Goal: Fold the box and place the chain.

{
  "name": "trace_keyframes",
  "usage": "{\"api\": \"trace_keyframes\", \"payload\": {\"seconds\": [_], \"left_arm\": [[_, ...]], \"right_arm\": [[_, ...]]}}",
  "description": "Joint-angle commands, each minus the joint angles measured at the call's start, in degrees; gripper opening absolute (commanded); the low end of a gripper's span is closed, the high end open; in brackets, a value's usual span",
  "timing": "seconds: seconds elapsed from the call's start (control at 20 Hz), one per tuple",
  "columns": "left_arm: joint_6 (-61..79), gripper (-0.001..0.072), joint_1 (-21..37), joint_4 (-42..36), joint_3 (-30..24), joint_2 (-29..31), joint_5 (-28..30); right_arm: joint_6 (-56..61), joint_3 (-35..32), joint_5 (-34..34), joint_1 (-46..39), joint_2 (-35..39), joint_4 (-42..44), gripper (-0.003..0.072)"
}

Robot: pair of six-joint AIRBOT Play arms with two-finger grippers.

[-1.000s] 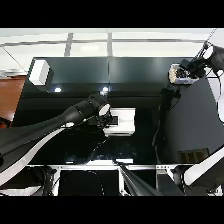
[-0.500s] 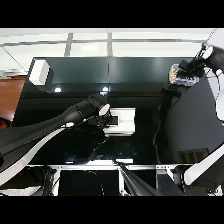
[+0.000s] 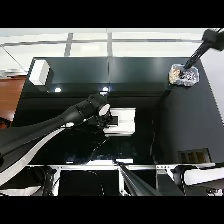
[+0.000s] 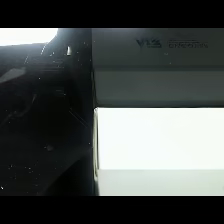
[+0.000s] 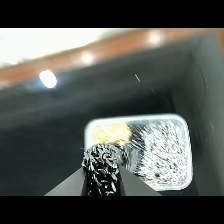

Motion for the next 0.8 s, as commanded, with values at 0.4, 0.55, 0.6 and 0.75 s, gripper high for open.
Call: {"api": "trace_keyframes", "payload": {"seconds": [0.4, 0.55, 0.6, 0.75], "left_arm": [[0.0, 0.0026, 0.0, 0.1, 0.0, 0.0, -2.0], [0.0, 0.0026, 0.0, 0.1, 0.0, 0.0, -2.0], [0.0, 0.0026, 0.0, 0.1, 0.0, 0.0, -2.1], [0.0, 0.0026, 0.0, 0.1, 0.0, 0.0, -2.4]], "right_arm": [[-2.6, -8.9, 13.3, 9.3, 29.4, 8.4, 0.0011], [-2.8, -15.7, 20.8, 16.4, 33.2, 8.4, 0.0011], [-2.4, -18.2, 22.6, 18.8, 34.0, 8.6, 0.0012], [-2.1, -23.7, 26.8, 25.9, 34.2, 12.3, 0.0011]]}}
